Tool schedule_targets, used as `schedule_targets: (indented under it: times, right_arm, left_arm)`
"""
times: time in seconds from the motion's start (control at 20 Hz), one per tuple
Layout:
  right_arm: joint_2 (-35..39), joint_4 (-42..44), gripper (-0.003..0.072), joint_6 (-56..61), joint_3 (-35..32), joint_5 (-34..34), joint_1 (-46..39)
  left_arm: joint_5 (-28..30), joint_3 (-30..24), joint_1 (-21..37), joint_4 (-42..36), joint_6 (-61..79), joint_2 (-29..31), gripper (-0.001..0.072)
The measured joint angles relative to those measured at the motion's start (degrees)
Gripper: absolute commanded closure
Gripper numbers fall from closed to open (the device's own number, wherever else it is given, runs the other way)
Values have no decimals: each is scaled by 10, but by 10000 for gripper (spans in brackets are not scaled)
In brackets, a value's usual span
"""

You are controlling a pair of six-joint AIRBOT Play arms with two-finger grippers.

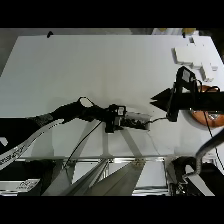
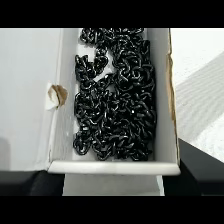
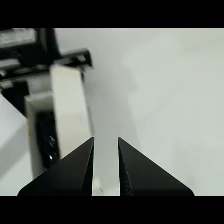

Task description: Fold the box and place the chain.

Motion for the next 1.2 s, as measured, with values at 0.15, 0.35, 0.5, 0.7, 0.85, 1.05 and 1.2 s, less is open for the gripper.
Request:
schedule_targets:
  times: [0.15,0.35,0.5,0.7,0.85,1.05,1.2]
  right_arm:
    - [-29,-79,603,11,-21,-2,-25]
    - [-68,-168,342,-26,-80,-31,-35]
    - [-81,-191,345,-88,-122,-57,-30]
    - [-89,-171,350,-152,-159,-93,8]
    - [-107,-133,350,-180,-169,-128,31]
    - [-140,-83,401,-194,-173,-160,42]
    - [-149,-67,672,-198,-174,-171,45]
  left_arm:
    - [0,0,0,0,0,0,320]
    - [0,0,0,0,0,0,320]
    - [0,0,0,0,0,0,320]
    - [0,0,0,0,0,0,320]
    - [0,0,0,0,0,0,320]
    - [0,0,0,0,0,0,320]
    - [0,0,0,0,0,0,320]
